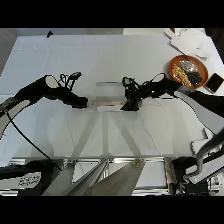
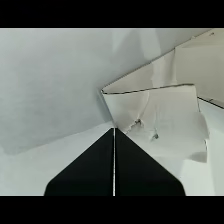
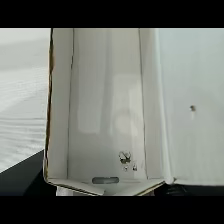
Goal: Fold the box and place the chain.
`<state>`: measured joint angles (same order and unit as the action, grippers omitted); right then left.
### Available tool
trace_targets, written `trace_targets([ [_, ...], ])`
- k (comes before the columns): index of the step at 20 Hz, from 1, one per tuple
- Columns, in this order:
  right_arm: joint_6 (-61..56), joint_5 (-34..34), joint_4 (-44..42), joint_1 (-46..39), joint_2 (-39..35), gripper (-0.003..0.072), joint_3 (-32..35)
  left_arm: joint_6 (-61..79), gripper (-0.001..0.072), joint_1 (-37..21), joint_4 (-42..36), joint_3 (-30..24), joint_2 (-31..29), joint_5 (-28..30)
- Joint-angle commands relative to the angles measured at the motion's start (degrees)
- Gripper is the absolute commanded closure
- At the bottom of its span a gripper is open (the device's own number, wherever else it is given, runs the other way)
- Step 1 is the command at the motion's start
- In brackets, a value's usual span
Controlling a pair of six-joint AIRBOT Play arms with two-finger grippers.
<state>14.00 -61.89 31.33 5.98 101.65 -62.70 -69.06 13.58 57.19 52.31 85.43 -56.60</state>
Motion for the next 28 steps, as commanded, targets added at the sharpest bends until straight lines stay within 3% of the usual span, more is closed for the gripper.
trace_targets([
  [1,0.0,-0.1,-0.1,0.0,0.0,0.0158,0.0,1.9,0.0701,-0.1,0.2,0.0,0.0,0.2],
  [11,0.0,-0.1,-0.1,0.0,0.0,0.0158,0.0,3.4,0.0703,-2.1,-1.9,0.0,-1.1,-3.6],
  [18,0.0,-0.1,-0.1,0.0,0.0,0.0158,0.0,11.0,0.0702,-2.1,-18.5,0.0,-1.1,-5.6],
  [24,0.0,-0.1,-0.1,0.0,0.0,0.0158,0.0,12.2,0.0703,-3.0,-18.6,0.0,-1.1,-6.9],
  [28,0.0,-0.1,-0.1,0.0,0.0,0.0158,0.0,12.0,0.0704,-6.6,-16.6,0.0,-2.2,-3.5],
])
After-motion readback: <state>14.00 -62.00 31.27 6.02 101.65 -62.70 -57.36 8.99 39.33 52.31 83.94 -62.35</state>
